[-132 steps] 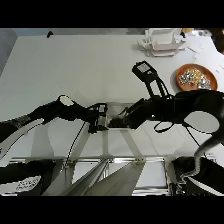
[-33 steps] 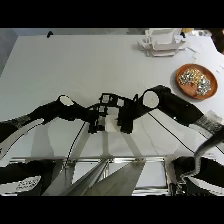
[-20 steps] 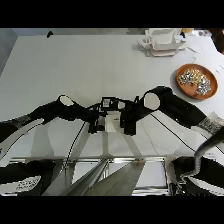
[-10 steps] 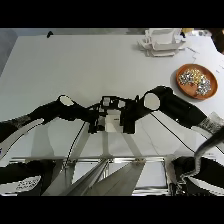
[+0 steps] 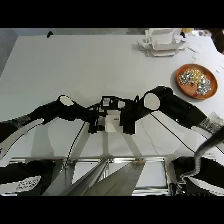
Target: Fold the box and place the chain.
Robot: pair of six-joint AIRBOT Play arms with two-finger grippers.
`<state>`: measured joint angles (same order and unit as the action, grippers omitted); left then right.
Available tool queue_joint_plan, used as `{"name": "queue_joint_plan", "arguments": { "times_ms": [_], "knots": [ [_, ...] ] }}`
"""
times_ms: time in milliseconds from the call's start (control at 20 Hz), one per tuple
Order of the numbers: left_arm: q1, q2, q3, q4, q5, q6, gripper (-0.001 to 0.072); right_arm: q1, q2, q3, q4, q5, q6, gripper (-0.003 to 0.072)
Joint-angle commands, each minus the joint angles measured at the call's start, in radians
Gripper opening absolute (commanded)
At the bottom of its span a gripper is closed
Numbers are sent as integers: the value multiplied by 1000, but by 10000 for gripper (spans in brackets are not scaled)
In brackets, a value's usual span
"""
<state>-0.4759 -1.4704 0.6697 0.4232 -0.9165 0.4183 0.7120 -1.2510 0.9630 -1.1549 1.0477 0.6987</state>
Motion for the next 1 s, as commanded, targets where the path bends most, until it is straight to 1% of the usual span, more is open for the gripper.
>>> {"name": "queue_joint_plan", "arguments": {
  "times_ms": [0,50,100,300,500,650,700,750,800,900,950],
  "knots": [
    [1,1,1,0,0,0,192,0,0,0,-32,-23,12,219],
    [1,1,1,0,0,0,192,0,0,0,-42,-20,13,209],
    [1,1,1,0,0,0,192,0,0,0,-50,-21,22,170],
    [1,1,1,0,0,0,192,0,0,0,-60,-6,31,181],
    [1,1,1,0,0,0,192,0,0,0,-81,85,30,181],
    [1,1,1,0,0,0,192,0,0,0,-84,108,30,185],
    [1,1,1,0,0,0,192,0,0,0,-69,108,30,204],
    [1,1,1,0,0,0,192,0,0,0,-48,108,25,254],
    [1,1,1,0,0,0,192,0,0,0,-31,107,13,282],
    [1,1,1,0,0,0,192,0,0,0,-18,94,-6,290],
    [1,1,1,0,0,0,192,0,0,0,-18,85,-27,333]
  ]
}}
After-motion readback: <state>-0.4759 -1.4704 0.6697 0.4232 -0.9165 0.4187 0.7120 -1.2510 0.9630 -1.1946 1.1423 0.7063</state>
